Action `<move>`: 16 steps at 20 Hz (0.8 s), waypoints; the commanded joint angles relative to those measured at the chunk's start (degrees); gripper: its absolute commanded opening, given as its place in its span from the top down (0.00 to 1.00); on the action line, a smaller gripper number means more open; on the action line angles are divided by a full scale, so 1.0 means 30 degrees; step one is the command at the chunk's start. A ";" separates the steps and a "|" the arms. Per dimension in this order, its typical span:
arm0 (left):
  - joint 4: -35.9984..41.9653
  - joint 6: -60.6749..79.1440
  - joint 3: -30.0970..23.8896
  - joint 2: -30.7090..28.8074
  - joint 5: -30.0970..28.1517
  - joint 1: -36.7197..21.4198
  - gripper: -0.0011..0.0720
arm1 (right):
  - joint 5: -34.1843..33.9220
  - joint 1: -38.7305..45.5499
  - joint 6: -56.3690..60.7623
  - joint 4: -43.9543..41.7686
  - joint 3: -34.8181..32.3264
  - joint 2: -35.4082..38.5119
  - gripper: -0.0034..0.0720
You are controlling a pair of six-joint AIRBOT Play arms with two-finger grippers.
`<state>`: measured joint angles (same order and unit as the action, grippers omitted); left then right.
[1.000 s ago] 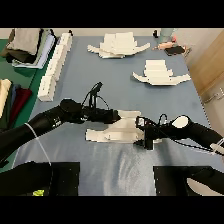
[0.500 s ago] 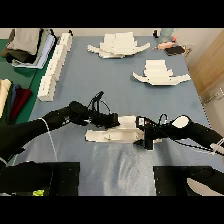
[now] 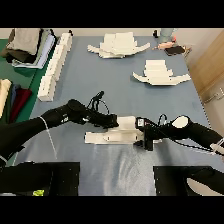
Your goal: Fold the box.
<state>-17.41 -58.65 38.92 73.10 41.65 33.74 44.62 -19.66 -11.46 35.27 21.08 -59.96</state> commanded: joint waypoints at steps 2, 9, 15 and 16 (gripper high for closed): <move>-0.0962 0.2484 0.0466 -0.2404 0.3483 -0.1807 0.97 | -0.0036 0.0015 0.0087 -0.0044 0.0015 0.0015 0.24; -0.7446 1.0061 -0.0801 -0.8327 0.5085 -0.3009 0.96 | -0.0036 0.0015 0.0087 -0.0044 0.0022 0.0015 0.24; -0.4175 1.8761 -0.5668 -0.8925 0.1122 -0.3854 0.04 | -0.0036 0.0015 0.0087 -0.0044 0.0015 0.0015 0.24; -0.4167 1.9912 -0.6054 -0.8757 0.0743 -0.3854 0.04 | -0.0036 0.0015 0.0087 -0.0044 0.0015 0.0015 0.24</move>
